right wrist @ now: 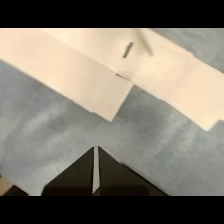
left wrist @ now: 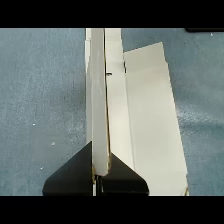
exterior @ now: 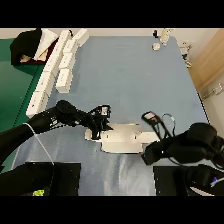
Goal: Fold the box.
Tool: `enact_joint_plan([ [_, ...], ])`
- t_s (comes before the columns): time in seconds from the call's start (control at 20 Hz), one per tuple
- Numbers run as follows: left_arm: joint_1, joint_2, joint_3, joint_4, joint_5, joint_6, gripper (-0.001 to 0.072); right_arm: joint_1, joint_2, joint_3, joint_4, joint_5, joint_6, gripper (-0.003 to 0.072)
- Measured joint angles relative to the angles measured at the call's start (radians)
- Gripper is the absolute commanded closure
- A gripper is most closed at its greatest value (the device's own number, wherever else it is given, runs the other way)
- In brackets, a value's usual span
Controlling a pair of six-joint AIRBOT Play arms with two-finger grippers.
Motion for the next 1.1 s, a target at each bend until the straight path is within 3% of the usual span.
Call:
enact_joint_plan([
  [0.05,0.000,0.000,0.000,0.000,0.000,0.000,0.0696,0.069,0.000,-0.007,-0.026,0.023,-0.038,0.0097],
  [0.25,0.000,0.000,0.000,0.000,0.000,0.000,0.0696,0.240,-0.069,-0.022,-0.182,0.146,-0.141,0.0096],
  [0.7,0.000,0.000,0.000,0.000,0.000,0.000,0.0696,0.306,-0.340,-0.024,-0.450,0.339,-0.183,0.0097],
  [1.1,0.000,0.000,0.000,0.000,0.000,0.000,0.0696,0.308,-0.260,-0.023,-0.626,0.307,0.039,0.0085],
])
